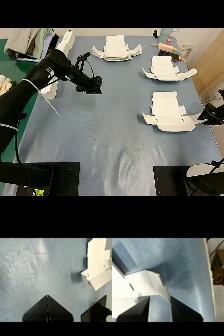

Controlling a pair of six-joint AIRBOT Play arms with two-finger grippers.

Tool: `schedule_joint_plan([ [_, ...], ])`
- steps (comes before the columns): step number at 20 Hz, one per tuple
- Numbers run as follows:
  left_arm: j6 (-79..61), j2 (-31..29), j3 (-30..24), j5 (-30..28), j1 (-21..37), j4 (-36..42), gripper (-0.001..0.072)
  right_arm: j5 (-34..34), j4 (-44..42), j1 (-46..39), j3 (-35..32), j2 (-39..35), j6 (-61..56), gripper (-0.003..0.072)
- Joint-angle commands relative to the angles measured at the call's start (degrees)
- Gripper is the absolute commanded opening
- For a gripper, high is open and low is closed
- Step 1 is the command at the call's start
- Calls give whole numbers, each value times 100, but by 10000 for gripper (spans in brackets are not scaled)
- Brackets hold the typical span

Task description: Fold the box.

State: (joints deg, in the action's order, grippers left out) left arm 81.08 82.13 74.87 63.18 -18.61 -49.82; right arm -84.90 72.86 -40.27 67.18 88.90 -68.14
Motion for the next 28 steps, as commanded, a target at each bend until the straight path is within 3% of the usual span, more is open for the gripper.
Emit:
schedule_joint_plan([
  [1,-2,2,7,7,0,15,17,-9,-238,-4,79,79,247,399],
  [7,0,2,7,111,0,15,17,118,-188,-184,201,79,304,399],
  [16,96,2,7,199,0,81,17,-238,-1150,-319,417,614,632,384],
  [17,129,2,7,197,0,96,17,-380,-1222,-319,450,695,684,314],
  [19,127,2,7,243,0,101,17,-649,-1456,-317,466,807,841,272],
  [21,116,2,7,356,13,101,16,-920,-1801,-315,466,820,953,51],
  [22,111,0,7,365,13,101,16,-1106,-2046,-299,463,817,1045,2],
  [25,-138,-70,4,651,11,205,15,-1423,-2516,-92,461,796,1014,0],
  [28,-391,-345,-68,1161,13,219,15,-1255,-3132,295,136,476,903,0],
])
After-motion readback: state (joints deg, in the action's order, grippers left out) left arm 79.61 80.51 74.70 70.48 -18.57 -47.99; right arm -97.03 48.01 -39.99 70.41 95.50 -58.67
